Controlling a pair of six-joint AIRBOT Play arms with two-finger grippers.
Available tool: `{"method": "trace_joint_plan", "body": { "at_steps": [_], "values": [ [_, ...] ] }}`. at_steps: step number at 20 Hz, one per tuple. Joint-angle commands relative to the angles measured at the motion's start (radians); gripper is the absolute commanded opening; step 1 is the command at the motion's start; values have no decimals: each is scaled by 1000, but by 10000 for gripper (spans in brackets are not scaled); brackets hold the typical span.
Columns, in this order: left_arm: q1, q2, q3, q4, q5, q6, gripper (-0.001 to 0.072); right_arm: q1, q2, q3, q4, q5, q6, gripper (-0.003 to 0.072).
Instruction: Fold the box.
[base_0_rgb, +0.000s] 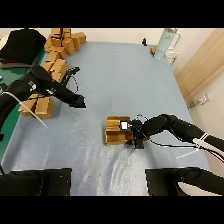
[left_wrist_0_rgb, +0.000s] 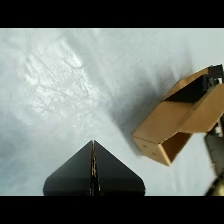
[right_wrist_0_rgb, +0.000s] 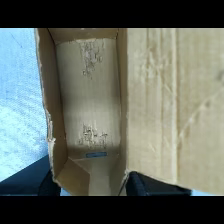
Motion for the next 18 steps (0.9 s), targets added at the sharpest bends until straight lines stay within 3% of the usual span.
{"method": "trace_joint_plan", "body": {
  "at_steps": [1,4,7,18],
  "values": [
    [-8,151,-145,3,141,222,9,0,-1,0,0,0,0,487],
    [-38,264,-313,5,267,307,10,0,-1,0,0,0,0,488],
    [-78,281,-392,5,311,373,11,0,-1,0,0,0,0,488],
    [-128,269,-404,-5,410,485,11,0,-1,0,0,0,0,488]
  ]
}}
